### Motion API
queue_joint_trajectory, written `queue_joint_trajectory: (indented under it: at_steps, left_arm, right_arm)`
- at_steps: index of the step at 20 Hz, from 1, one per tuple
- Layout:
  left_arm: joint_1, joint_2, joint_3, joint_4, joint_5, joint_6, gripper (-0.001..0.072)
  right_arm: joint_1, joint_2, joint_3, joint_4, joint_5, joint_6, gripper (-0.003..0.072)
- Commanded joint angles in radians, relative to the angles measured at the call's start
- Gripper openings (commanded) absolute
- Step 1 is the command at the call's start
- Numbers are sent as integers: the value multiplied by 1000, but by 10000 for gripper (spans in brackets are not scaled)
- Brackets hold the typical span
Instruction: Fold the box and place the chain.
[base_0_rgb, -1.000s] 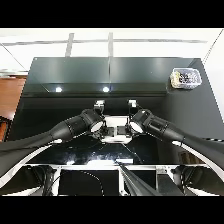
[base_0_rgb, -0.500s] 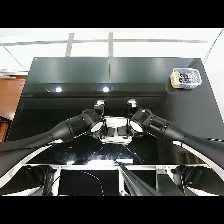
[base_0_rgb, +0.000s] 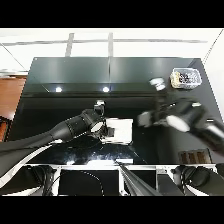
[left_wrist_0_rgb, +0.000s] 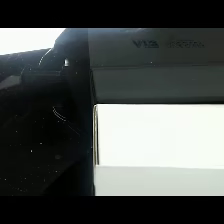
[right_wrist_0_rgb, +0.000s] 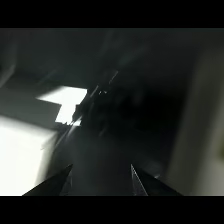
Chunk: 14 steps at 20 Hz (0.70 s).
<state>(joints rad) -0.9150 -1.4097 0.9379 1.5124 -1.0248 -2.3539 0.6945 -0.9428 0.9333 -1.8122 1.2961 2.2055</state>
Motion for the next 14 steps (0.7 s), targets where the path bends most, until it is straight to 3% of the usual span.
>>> queue_joint_trajectory:
  at_steps: [1,3,4,5,8,10,14]
  left_arm:
    - [0,0,1,-3,-1,0,28]
    - [0,0,1,-2,-1,0,28]
    - [0,0,1,-2,-1,0,27]
    - [0,0,1,-2,-1,0,28]
    - [0,0,1,-2,-1,0,28]
    - [0,0,1,-3,-2,0,28]
    - [0,0,1,-3,-9,0,27]
  right_arm:
    - [-225,79,-17,-304,-24,-15,443]
    - [-426,61,-61,-335,-209,-14,445]
    - [-527,31,-67,-306,-296,-13,647]
    - [-616,-13,-65,-256,-381,-14,716]
    - [-793,-188,27,40,-570,-43,713]
    - [-839,-348,194,205,-567,-121,714]
    - [-870,-655,576,409,-339,-44,704]
